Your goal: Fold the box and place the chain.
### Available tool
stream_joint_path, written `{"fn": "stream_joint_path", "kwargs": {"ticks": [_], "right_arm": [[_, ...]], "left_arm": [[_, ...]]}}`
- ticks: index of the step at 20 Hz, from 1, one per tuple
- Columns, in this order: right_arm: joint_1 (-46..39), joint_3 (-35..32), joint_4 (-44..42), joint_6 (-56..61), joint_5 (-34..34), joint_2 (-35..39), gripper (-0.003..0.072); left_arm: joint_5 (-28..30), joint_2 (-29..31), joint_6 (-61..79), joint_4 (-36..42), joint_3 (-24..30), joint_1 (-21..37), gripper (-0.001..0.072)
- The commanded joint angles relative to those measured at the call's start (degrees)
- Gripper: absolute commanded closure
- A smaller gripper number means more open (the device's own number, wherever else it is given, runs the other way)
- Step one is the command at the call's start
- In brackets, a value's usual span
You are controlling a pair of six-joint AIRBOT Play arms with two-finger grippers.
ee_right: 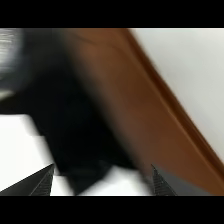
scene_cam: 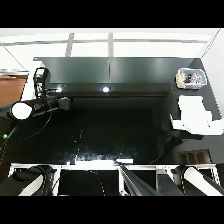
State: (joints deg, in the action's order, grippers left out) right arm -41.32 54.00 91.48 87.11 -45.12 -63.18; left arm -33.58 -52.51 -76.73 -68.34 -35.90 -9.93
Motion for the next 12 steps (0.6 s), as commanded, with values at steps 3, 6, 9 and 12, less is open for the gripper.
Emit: {"fn": "stream_joint_path", "kwargs": {"ticks": [3,6,9,12], "right_arm": [[-17.86,4.79,-16.26,-22.23,-17.70,-10.99,-0.0034],[-19.39,4.94,-25.64,-29.86,-20.13,-15.43,-0.0034],[-18.47,8.11,-27.10,-30.95,-22.29,-19.58,-0.0034],[-17.44,12.41,-26.67,-31.95,-24.04,-21.46,0.0099]], "left_arm": [[0.87,-0.66,0.33,-1.14,0.00,-0.44,-0.0010],[0.44,-1.20,0.31,-1.25,0.00,-0.44,-0.0009],[0.85,-1.79,0.31,-1.27,0.00,-0.44,-0.0003],[0.79,-2.38,0.28,-1.22,0.00,-0.44,-0.0003]]}}
